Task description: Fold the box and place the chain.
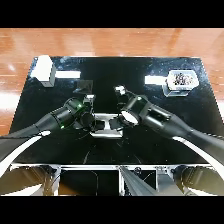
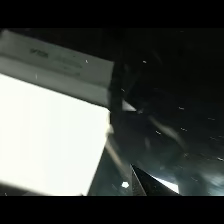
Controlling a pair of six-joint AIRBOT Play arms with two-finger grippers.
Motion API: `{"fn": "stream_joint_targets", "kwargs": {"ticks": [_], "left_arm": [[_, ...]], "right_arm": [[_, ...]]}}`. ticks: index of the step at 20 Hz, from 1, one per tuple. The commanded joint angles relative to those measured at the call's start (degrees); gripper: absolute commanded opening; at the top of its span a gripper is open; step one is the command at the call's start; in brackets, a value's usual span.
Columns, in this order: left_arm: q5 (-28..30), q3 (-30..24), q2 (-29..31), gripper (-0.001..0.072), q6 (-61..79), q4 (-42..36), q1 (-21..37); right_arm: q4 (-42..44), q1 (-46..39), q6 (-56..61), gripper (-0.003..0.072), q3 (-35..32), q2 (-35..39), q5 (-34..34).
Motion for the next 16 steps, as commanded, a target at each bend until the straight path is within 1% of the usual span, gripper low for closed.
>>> {"fn": "stream_joint_targets", "kwargs": {"ticks": [1, 4, 5, 7, 9, 11, 14, 15, 16], "left_arm": [[0.0, 0.0, 0.0, 0.002, -0.1, 0.0, 0.0], [0.1, 0.0, 0.0, 0.002, -0.1, 0.2, 0.0], [0.1, 0.0, 0.0, 0.002, -0.1, 0.2, 0.0], [0.1, 0.0, 0.0, 0.002, -0.1, 0.1, 0.0], [0.1, 0.0, 0.0, 0.002, -0.1, 0.1, 0.0], [0.2, 0.0, 0.0, 0.002, -0.1, 0.0, 0.0], [0.3, 0.0, 0.0, 0.002, -0.1, 0.0, 0.0], [0.3, 0.0, 0.0, 0.0019, -0.1, 0.0, 0.0], [0.3, 0.0, 0.0, 0.002, -0.1, -0.1, 0.0]], "right_arm": [[-3.8, 0.7, -5.1, 0.0459, 0.0, 6.6, 6.6], [-15.6, -1.1, -5.6, 0.0459, 0.0, 12.2, 13.1], [-18.8, -3.6, -6.0, 0.0459, 0.0, 13.6, 14.4], [-20.3, -11.8, -8.0, 0.0459, 0.0, 14.8, 13.9], [-20.1, -21.8, -9.8, 0.0459, -0.1, 14.8, 9.7], [-18.8, -32.2, -10.8, 0.0459, -0.1, 14.5, 2.4], [-13.2, -46.9, -13.7, 0.0459, 0.1, 11.9, -8.3], [-11.1, -50.6, -15.0, 0.046, 0.2, 10.2, -11.0], [-7.7, -53.5, -18.9, 0.0462, 0.6, 8.0, -13.5]]}}
